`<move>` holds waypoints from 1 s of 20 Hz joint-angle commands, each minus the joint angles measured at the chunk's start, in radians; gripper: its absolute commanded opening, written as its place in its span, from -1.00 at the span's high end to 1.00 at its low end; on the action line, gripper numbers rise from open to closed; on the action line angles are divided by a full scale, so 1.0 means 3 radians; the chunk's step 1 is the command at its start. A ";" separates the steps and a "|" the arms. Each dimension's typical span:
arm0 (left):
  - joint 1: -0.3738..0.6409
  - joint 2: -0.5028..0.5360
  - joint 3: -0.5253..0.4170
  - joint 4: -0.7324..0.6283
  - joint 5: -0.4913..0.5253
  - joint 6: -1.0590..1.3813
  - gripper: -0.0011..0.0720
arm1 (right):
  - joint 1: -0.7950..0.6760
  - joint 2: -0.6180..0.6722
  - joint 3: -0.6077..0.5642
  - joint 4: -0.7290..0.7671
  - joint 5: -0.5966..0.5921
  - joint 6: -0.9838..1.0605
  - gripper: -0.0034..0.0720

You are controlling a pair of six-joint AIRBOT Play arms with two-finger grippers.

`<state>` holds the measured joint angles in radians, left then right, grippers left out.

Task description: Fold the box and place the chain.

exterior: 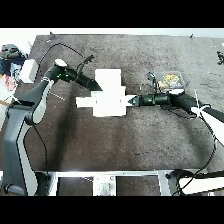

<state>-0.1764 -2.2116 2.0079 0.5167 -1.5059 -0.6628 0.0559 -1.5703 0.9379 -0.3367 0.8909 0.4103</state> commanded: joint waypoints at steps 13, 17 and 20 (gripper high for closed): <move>-0.0001 -0.0004 0.0004 0.0066 -0.0259 0.0876 0.94 | -0.0057 0.0003 0.0003 0.0001 0.0010 0.0004 0.89; -0.0001 -0.0004 0.0004 0.0100 -0.0254 0.1230 0.94 | -0.0248 0.0072 0.0003 0.0004 0.0047 0.0014 -0.19; -0.0001 -0.0004 0.0003 0.0102 -0.0135 0.1560 0.94 | -0.0460 0.0198 0.0003 0.0005 0.0036 0.0014 -0.21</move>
